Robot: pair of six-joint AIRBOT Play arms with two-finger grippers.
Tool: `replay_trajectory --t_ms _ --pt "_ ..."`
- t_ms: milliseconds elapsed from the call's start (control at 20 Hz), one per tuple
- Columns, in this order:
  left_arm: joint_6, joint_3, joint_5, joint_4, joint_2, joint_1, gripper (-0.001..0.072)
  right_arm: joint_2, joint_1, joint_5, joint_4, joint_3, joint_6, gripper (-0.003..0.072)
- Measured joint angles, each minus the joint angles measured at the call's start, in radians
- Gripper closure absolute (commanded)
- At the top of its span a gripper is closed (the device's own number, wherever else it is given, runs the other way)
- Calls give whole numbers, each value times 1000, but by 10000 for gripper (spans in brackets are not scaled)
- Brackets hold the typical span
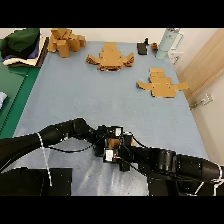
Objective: Fold the box.
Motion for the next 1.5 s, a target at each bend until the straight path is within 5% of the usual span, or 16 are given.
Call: replay_trajectory --t_ms 950,1200,1500 --pt "-2 0 0 -1 0 0 182 76 0 -53 0 10 1 681" --pt "-1 0 0 -1 0 0 182 120 0 -274 -6 74 117 681" --pt "-1 0 0 -1 0 0 182 180 -74 -651 -78 128 547 681"
